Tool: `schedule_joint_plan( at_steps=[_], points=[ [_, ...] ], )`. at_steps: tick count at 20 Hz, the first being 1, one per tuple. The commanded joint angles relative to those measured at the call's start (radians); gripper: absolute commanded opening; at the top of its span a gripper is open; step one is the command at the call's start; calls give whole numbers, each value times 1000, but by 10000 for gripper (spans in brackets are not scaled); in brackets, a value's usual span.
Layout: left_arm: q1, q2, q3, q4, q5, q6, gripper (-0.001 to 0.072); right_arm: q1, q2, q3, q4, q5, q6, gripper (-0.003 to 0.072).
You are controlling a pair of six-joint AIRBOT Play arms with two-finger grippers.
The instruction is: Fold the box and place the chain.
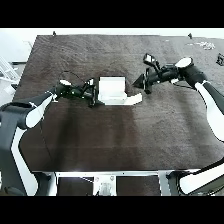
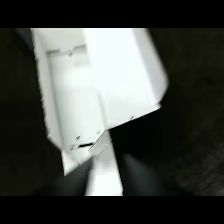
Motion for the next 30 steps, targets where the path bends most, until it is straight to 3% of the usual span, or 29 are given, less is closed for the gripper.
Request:
schedule_joint_plan(
  at_steps=[1, 5, 10, 12, 14, 19, 21, 24, 30],
  points=[
    [0, 0, 0, 0, 1, 0, 542, -5, 29, -112, -14, 5, -105, 633],
    [0, 0, 0, 0, 1, 0, 542, 5, 14, -153, 4, -73, -123, 633],
    [0, 0, 0, 0, 1, 0, 542, 6, -37, -153, 111, -82, -195, 632],
    [0, 0, 0, 0, 1, 0, 542, 6, -60, -153, 122, -81, -202, 630],
    [0, 0, 0, 0, 1, 0, 542, 6, -72, -153, 129, -81, -204, 578],
    [0, 0, 0, 0, 1, 0, 542, 43, -87, -151, 134, -101, -209, 576],
    [0, 0, 0, 0, 1, 0, 542, 56, -93, -151, 134, -144, -209, 419],
    [0, 0, 0, 0, 1, 0, 542, 67, -96, -150, 135, -160, -228, 343],
    [0, 0, 0, 0, 0, 0, 542, 112, -97, -122, 135, -176, -227, 342]
  ],
)
